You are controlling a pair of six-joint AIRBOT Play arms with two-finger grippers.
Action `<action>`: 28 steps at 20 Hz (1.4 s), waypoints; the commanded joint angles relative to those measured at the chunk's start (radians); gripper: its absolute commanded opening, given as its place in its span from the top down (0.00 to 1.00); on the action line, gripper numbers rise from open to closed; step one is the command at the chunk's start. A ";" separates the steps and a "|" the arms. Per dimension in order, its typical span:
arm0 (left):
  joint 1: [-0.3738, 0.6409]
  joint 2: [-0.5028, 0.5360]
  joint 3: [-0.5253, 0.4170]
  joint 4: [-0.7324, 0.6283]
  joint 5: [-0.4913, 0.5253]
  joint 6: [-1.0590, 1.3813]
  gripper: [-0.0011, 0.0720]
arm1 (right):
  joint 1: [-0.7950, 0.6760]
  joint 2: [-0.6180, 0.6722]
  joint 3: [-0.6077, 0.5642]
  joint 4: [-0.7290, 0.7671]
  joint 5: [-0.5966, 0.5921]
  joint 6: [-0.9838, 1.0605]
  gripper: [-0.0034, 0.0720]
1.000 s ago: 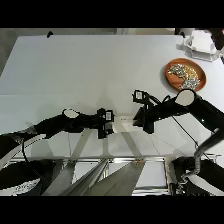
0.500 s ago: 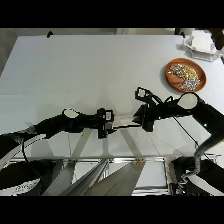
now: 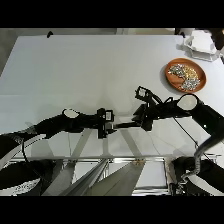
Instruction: Fold the box and place the chain.
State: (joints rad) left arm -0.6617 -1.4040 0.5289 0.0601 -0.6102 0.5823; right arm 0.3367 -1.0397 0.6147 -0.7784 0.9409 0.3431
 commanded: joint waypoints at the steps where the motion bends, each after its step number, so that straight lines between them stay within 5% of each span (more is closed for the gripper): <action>1: -0.001 0.001 0.000 0.000 0.000 0.000 0.78 | 0.001 0.001 -0.001 0.001 0.057 -0.001 0.66; 28: -0.001 0.001 0.000 0.000 0.000 0.000 0.78 | 0.049 0.001 -0.037 -0.079 0.087 -0.003 0.72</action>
